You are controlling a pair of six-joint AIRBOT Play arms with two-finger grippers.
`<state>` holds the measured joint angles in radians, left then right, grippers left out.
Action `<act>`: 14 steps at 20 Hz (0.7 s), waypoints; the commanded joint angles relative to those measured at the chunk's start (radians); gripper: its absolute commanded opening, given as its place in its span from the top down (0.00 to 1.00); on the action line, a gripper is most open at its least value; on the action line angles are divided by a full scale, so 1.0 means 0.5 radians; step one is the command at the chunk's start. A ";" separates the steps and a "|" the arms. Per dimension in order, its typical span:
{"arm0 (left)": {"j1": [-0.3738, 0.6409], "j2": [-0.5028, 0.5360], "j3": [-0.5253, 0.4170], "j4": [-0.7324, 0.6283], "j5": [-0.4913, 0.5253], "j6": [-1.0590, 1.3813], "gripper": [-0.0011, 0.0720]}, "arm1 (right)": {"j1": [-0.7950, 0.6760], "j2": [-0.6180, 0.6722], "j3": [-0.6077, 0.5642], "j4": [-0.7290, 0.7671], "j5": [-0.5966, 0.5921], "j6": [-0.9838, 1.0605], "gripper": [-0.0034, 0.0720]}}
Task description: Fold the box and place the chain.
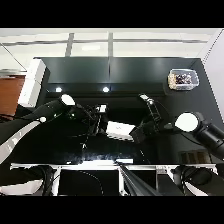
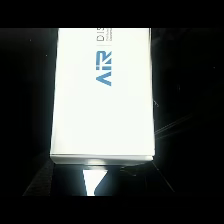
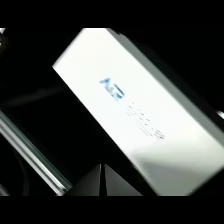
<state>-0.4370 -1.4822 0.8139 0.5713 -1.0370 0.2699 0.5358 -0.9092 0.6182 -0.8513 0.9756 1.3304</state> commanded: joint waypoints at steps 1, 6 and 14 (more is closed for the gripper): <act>0.002 -0.001 0.002 -0.002 0.016 -0.010 0.34 | -0.012 -0.072 -0.140 0.486 -0.343 0.121 0.92; 0.002 -0.001 0.002 -0.002 0.016 -0.010 0.34 | -0.011 -0.290 -0.140 0.541 -0.390 0.121 0.92; 0.002 -0.001 0.002 -0.004 0.016 -0.010 0.34 | -0.012 -0.431 -0.140 0.431 -0.389 0.120 0.92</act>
